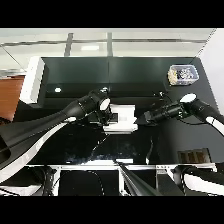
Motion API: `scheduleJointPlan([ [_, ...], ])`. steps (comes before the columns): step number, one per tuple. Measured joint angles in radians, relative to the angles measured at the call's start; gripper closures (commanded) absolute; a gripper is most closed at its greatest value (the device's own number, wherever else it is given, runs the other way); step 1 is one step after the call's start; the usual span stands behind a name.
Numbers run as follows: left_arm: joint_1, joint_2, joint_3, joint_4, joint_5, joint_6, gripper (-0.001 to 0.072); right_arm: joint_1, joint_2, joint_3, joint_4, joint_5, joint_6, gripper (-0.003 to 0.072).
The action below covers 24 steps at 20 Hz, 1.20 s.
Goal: Fold the box and place the chain.
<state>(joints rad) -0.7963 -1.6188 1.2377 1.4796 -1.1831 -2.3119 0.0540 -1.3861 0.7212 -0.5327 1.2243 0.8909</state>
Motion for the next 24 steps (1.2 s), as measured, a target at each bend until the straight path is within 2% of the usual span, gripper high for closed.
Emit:
scheduleJointPlan([
  [1,0.0,0.0,0.0,0.0,0.0,0.0,0.0682,0.014,0.0,0.009,-0.001,0.001,0.008,0.0204],
  [2,0.0,0.0,0.0,0.0,0.0,0.0,0.0682,0.029,0.0,0.02,-0.002,0.002,0.022,0.0281],
  [3,0.0,0.0,0.0,0.0,0.0,0.0,0.0682,0.044,0.0,0.032,-0.01,0.002,0.041,0.032],
  [8,0.0,0.0,0.0,0.0,0.0,-0.001,0.0682,0.127,0.003,0.116,-0.117,-0.026,0.227,0.0321],
  [13,0.0,0.0,0.0,0.0,0.0,0.0,0.0682,0.256,0.005,0.2,-0.309,-0.069,0.487,0.0321],
  [24,0.0,0.0,0.0,0.0,0.003,0.0,0.0682,0.507,0.004,0.235,-0.688,-0.243,0.993,0.0322],
])
